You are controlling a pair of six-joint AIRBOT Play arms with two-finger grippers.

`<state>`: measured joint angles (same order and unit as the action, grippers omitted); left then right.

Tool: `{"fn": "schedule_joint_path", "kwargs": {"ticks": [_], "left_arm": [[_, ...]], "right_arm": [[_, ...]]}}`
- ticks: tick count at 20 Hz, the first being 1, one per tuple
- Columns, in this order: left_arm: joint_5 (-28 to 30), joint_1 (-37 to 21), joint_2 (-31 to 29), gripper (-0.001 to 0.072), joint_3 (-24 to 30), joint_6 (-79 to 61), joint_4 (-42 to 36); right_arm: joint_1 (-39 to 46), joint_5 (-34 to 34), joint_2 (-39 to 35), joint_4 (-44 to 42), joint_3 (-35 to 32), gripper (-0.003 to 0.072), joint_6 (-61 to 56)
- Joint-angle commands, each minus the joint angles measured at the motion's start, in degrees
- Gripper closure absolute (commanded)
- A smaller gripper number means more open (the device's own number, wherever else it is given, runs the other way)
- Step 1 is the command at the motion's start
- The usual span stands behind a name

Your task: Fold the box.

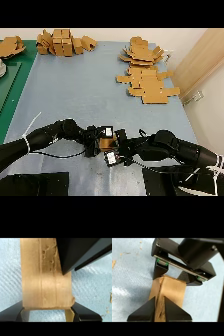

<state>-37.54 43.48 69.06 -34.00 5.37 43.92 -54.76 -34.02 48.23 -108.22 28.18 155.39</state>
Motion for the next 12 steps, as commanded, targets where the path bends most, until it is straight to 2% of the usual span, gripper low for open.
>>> {"fn": "schedule_joint_path", "kwargs": {"ticks": [1,9,12], "left_arm": [[0.02,0.0,-0.07,0.0178,0.02,0.02,0.0],[0.0,0.0,-0.07,0.0178,0.02,0.04,0.0],[0.02,0.0,-0.07,0.0178,0.02,0.04,-0.02]], "right_arm": [[-0.04,-0.87,0.04,-1.11,-0.42,0.0525,0.0],[-0.37,-0.63,1.86,-2.25,-0.37,0.0526,-0.02],[-1.86,-0.87,-1.44,-1.68,0.13,0.0525,-2.84]]}}
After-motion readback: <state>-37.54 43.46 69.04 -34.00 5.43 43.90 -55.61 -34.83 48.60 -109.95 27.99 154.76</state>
